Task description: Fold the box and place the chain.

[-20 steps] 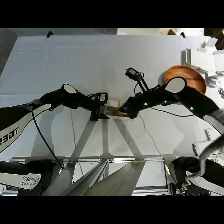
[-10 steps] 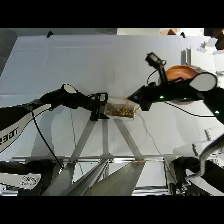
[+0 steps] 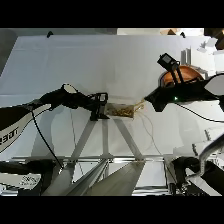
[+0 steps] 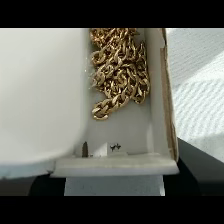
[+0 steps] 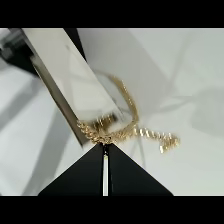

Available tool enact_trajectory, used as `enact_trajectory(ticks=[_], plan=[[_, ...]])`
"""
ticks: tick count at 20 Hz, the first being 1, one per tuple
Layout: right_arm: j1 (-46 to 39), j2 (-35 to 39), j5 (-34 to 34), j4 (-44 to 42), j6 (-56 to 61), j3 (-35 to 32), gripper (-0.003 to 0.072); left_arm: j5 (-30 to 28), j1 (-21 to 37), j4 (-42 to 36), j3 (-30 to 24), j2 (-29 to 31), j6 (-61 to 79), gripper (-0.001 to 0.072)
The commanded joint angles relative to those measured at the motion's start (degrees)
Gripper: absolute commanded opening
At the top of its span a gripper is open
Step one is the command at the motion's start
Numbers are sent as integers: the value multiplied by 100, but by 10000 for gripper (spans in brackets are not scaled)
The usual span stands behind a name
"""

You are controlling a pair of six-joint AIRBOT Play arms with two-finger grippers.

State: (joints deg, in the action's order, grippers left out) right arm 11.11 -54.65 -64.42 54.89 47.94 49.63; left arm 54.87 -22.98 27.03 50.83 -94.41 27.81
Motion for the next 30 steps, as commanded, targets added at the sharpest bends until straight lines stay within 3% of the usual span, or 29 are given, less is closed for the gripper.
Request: enact_trajectory(ticks=[1, 6, 10, 13, 22, 28, 30], plan=[[-15, 24, -553, 361, 133, 2, 8, 0, 2, 2, 0, 4, 2, 393], [-15, 24, -745, -566, -295, 2, 8, -2, 2, 0, 0, 4, 0, 393], [-15, 11, -74, -2153, -1019, 2, 9, -2, 2, 0, 0, 4, 2, 393], [28, -66, -76, -3193, -1526, 0, 8, -2, 2, 0, 0, 4, 2, 393], [693, -1145, 63, -2621, -1478, -166, 7, -2, 2, 0, 0, 4, 0, 393], [822, -1727, 1117, -2107, -1084, -192, 8, -2, 2, 0, 0, 4, 0, 393], [822, -1864, 1141, -2063, -1045, -192, 9, -2, 4, 0, 0, 4, 0, 393]])
